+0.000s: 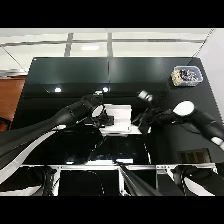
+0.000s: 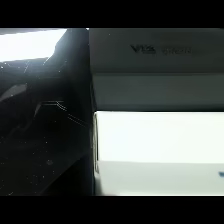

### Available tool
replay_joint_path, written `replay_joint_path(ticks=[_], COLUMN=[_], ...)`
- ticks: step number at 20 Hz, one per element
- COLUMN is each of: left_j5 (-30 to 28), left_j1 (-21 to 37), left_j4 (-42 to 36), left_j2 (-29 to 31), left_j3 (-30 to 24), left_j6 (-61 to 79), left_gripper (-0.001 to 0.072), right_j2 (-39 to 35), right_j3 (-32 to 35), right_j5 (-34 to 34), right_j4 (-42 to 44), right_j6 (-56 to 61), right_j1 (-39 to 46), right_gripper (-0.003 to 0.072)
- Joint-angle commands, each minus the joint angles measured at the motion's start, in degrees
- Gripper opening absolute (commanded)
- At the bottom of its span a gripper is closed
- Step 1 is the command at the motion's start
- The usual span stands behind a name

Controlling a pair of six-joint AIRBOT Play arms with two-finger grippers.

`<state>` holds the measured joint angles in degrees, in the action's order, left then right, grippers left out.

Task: Fold the box and place the chain.

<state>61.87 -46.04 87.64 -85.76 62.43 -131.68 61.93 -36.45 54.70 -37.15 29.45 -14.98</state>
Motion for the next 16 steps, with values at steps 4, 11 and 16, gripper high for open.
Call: replay_joint_path(ticks=[4,11,16], left_j5=[0.09,0.11,0.11], left_j1=[0.07,0.07,0.07], left_j4=[0.15,0.17,0.15], left_j2=[-0.02,0.0,-0.02], left_j3=[0.02,0.02,0.02], left_j6=[0.07,0.07,0.07], left_gripper=[0.0028,0.0028,0.0028], right_j2=[-6.32,5.09,6.54], right_j3=[3.32,12.41,11.85], right_j5=[7.58,8.22,-0.98], right_j4=[-8.55,2.71,9.7], right_j6=[33.81,33.88,27.52], right_j1=[29.31,22.45,12.24], right_gripper=[0.0015,0.0016,0.0016])
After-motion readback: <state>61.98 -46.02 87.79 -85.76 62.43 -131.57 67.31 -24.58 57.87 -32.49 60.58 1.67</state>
